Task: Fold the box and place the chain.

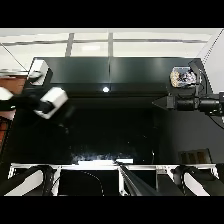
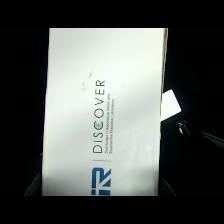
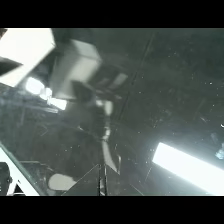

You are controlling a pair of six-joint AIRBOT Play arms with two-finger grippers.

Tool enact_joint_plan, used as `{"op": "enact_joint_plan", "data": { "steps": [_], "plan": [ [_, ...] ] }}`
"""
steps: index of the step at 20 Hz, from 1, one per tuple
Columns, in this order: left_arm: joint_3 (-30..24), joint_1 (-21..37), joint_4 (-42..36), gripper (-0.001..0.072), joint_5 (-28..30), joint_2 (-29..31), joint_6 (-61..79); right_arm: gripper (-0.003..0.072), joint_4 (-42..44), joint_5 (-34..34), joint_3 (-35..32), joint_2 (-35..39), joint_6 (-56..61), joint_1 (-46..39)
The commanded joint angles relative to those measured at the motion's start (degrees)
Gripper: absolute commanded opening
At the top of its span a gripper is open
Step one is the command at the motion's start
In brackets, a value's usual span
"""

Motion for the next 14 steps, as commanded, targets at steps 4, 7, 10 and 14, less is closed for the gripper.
{"op": "enact_joint_plan", "data": {
  "steps": [4,7,10,14],
  "plan": [
    [4.66,18.91,-0.66,0.0348,10.05,-5.84,-1.31,0.0047,-0.04,-2.1,0.02,0.04,1.09,-0.02],
    [11.76,16.96,-0.72,0.0348,9.99,-14.23,-1.27,0.0047,-0.04,-4.07,0.02,0.02,1.79,-0.02],
    [16.33,14.86,-0.74,0.0348,10.36,-20.83,-1.95,0.0047,-0.04,-4.98,0.02,0.02,2.19,-0.02],
    [17.31,12.92,-3.69,0.068,15.76,-24.09,-1.95,0.0047,0.0,-5.66,0.02,0.04,2.93,-0.02]
  ]
}}
